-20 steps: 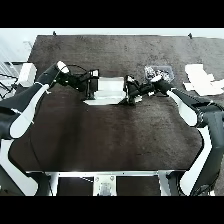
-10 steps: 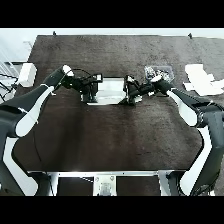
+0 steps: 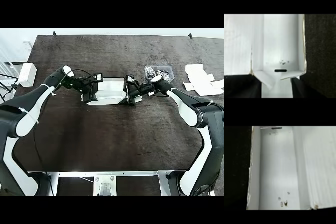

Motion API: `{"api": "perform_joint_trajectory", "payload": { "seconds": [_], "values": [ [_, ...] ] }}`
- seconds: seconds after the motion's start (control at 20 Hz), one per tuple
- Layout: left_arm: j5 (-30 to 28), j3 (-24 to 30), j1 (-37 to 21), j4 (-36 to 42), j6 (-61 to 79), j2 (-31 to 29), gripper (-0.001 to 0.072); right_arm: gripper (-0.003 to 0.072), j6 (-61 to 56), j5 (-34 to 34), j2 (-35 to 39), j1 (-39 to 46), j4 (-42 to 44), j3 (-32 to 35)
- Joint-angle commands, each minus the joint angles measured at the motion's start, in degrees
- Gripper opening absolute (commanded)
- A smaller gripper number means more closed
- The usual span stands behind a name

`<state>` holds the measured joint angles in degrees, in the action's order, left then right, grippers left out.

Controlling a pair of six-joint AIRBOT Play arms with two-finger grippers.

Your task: Fold the box and place the chain.

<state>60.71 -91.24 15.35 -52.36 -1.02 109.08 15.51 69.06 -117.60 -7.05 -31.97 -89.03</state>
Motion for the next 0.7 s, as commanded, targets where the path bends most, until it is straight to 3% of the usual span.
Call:
{"api": "perform_joint_trajectory", "payload": {
  "seconds": [0.0, 0.05, 0.25, 0.65],
  "values": [
    [0.3, 0.0, 0.0, 1.8, 0.0, 0.0, 0.0309, 0.0545, 0.0, 0.0, 0.0, 0.0, 0.0, 0.0],
    [0.5, 0.0, 0.0, 2.6, 0.6, 0.0, 0.0211, 0.0545, 0.0, 0.0, 0.0, 0.0, 0.0, 0.0],
    [1.3, 0.0, 0.0, 8.0, 5.0, 0.0, 0.0210, 0.0545, 0.0, 0.0, 0.0, 0.0, 0.0, 0.0],
    [2.0, 0.7, 0.0, 9.4, 5.6, 1.7, 0.0235, 0.0545, 0.0, 0.0, 0.0, 0.0, 0.0, 0.0]
  ]
}}
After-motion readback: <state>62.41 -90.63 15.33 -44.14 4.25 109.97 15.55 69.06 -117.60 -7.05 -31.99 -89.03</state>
